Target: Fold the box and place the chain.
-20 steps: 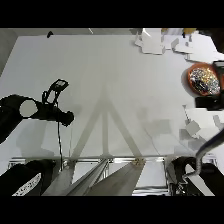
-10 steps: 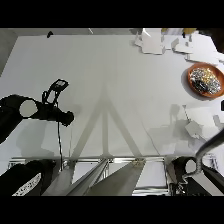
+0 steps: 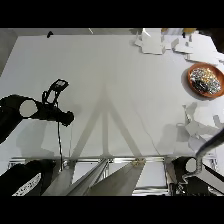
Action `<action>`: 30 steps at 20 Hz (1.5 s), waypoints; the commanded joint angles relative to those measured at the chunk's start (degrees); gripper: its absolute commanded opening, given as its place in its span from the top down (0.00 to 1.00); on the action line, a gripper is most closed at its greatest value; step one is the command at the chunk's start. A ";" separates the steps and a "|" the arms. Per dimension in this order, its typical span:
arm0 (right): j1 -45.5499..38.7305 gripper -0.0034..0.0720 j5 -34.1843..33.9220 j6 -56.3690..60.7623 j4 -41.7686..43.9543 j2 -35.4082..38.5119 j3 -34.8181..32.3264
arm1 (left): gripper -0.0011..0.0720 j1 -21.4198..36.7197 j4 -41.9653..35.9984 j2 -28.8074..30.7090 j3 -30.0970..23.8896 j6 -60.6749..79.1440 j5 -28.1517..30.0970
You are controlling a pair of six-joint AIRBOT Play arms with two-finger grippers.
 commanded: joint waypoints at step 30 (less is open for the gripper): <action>26.77 0.94 -13.46 -3.98 43.30 22.86 -19.82 | 0.16 -0.02 0.02 -0.02 0.00 0.02 0.02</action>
